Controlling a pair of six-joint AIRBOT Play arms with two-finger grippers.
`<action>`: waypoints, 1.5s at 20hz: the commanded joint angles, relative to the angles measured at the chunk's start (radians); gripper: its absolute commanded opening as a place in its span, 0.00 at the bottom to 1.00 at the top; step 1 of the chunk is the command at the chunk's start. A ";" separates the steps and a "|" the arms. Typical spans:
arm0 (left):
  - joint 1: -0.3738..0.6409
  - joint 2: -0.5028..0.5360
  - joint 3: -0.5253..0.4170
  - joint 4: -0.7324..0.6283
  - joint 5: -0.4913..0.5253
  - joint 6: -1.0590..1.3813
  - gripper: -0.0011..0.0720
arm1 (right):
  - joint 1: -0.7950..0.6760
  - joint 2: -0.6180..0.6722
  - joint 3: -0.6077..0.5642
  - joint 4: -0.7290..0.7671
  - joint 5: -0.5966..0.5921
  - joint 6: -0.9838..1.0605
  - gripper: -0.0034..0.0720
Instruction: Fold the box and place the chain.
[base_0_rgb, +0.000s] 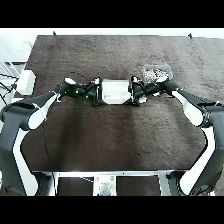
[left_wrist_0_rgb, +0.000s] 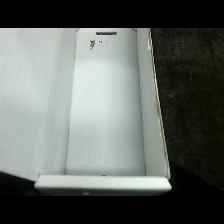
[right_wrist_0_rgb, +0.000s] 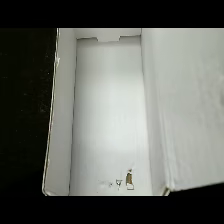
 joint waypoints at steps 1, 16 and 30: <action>-0.001 -0.002 0.000 0.005 0.002 0.003 0.77 | 0.001 0.000 0.000 0.000 0.000 0.001 0.78; -0.001 -0.002 -0.001 0.002 0.001 0.002 0.54 | 0.001 0.000 0.000 0.000 0.000 0.001 0.78; -0.001 -0.002 -0.001 0.002 0.000 0.002 0.54 | 0.002 0.000 0.000 0.000 0.000 0.001 0.78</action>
